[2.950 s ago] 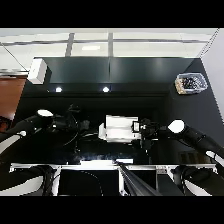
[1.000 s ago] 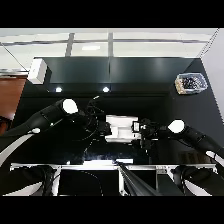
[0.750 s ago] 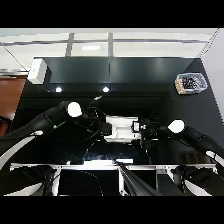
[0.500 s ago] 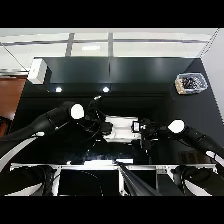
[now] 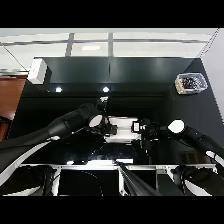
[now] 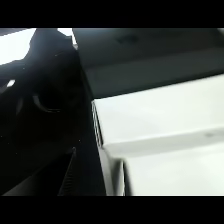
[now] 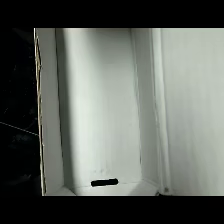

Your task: Fold the box and place the chain.

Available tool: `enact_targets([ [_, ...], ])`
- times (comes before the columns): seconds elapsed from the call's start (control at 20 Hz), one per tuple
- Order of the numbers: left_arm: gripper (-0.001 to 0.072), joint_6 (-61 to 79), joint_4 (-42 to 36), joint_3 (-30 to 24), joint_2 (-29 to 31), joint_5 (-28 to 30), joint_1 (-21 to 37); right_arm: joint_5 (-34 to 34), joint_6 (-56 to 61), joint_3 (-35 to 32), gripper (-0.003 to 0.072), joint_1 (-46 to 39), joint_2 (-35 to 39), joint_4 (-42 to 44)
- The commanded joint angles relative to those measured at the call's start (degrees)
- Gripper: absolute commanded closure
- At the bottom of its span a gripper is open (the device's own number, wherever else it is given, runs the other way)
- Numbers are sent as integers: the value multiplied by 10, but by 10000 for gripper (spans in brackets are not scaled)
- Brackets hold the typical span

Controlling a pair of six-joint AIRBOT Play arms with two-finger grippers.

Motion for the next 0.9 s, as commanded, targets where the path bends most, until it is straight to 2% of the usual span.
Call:
enact_targets([
  [0.0,360,-70,29,23,-30,-19,-17,-1,0,0,494,0,0,0],
  [0.15,359,-78,3,23,-46,-4,-17,-1,0,0,494,0,0,0],
  [0.45,361,-78,5,25,-58,-9,-21,0,0,0,494,0,0,0],
  [0.5,386,-78,5,25,-58,-9,-22,0,0,0,494,0,0,0],
  [0.55,471,-78,5,25,-58,-8,-23,0,0,0,494,0,0,0],
  [0.6,497,-78,5,25,-58,-6,-23,0,0,0,494,0,0,0],
  [0.7,683,-78,5,25,-58,-6,-22,0,0,0,493,0,0,0],
  [0.85,687,-78,5,25,-58,-6,-23,0,0,0,494,0,0,0],
])
